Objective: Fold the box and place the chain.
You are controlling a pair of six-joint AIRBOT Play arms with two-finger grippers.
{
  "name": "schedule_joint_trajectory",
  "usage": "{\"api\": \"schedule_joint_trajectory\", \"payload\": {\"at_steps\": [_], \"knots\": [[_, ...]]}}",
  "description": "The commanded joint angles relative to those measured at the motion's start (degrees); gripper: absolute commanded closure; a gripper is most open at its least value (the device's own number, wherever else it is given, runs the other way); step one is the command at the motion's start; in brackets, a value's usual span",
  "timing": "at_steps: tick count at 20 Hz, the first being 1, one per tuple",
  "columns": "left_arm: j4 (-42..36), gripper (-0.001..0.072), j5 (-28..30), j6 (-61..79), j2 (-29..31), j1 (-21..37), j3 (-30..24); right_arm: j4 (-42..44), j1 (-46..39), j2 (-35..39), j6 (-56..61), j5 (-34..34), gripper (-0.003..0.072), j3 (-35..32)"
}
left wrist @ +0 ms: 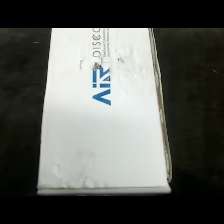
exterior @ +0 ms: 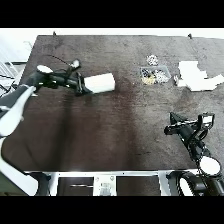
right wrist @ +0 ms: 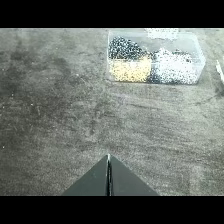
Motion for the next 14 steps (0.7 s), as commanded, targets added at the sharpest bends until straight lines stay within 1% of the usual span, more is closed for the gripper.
{"api": "schedule_joint_trajectory", "payload": {"at_steps": [1,3,5,7,9,11,13,14], "knots": [[-2.6,0.0697,17.9,-5.0,10.6,7.5,-8.1,0.0,0.0,0.0,0.0,0.0,0.0676,0.0],[-2.4,0.0697,23.6,-12.2,13.4,13.8,-9.8,0.0,0.0,0.0,0.0,0.0,0.0676,0.0],[-2.3,0.0696,26.3,-17.6,13.4,20.2,-9.8,0.0,0.0,0.0,0.0,0.0,0.0676,0.0],[-2.4,0.0696,30.3,-22.7,12.2,24.7,-9.8,0.0,0.0,0.0,0.0,0.0,0.0676,0.0],[-2.1,0.0696,36.1,-25.2,9.7,26.5,-9.8,0.0,0.0,0.0,0.0,0.0,0.0676,0.0],[0.1,0.0696,42.3,-25.2,7.0,26.5,-9.8,0.0,0.0,0.0,0.0,0.0,0.0676,0.0],[0.0,0.0696,45.7,-25.2,4.6,26.5,-9.6,0.0,0.0,0.0,0.0,0.0,0.0676,0.0],[0.1,0.0696,46.2,-25.1,3.0,26.5,-8.9,0.0,0.0,0.0,0.0,0.0,0.0676,0.0]]}}
